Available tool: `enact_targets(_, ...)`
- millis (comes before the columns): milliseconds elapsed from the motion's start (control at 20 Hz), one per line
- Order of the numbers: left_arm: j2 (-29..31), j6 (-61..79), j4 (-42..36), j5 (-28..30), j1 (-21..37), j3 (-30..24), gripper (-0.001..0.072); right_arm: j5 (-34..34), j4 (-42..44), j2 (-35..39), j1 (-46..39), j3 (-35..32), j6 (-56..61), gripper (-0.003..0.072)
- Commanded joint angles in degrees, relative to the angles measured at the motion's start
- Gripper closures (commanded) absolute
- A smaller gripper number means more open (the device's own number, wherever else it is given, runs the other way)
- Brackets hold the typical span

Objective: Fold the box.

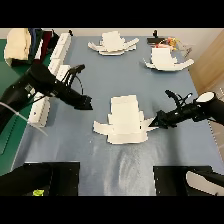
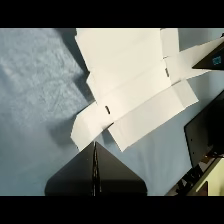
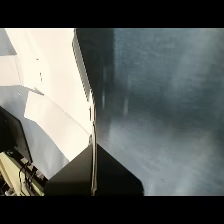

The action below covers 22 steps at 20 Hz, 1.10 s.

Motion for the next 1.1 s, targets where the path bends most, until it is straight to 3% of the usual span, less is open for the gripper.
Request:
enact_targets(0,5.2,0.1,-1.0,2.0,0.4,-10.3,0.0696,-6.4,-1.7,9.0,3.1,-6.6,5.1,0.0684)
enact_targets(150,6.0,0.1,-1.0,7.0,0.4,-15.5,0.0695,-12.0,-5.4,12.7,9.2,-10.3,11.7,0.0684)
enact_targets(350,4.4,1.0,-1.2,13.6,0.4,-15.5,0.068,-19.2,-7.1,12.7,16.4,-10.9,14.2,0.0684)
enact_targets(450,3.5,1.6,-1.7,15.1,0.4,-14.6,0.0163,-21.0,-7.1,12.7,19.5,-10.9,14.2,0.0684)
enact_targets(500,3.4,2.0,-2.0,15.4,0.4,-14.2,0.0206,-21.1,-7.2,12.7,21.0,-10.9,14.0,0.0684)
enact_targets(550,3.1,2.3,-2.3,15.5,0.4,-13.7,0.0313,-21.1,-7.5,13.0,22.5,-10.9,14.0,0.0683)
enact_targets(600,2.8,2.5,-2.4,15.9,0.4,-13.2,0.0365,-21.4,-8.1,13.4,23.7,-10.9,14.0,0.0684)
enact_targets(800,0.1,8.6,-5.6,16.2,0.5,-11.8,0.0366,-22.0,-9.2,15.2,25.5,-10.9,14.0,0.0683)
enact_targets(1050,-10.5,20.2,-17.7,12.8,0.9,-8.1,0.0337,-21.7,-9.7,15.2,25.5,-10.9,13.6,0.0684)
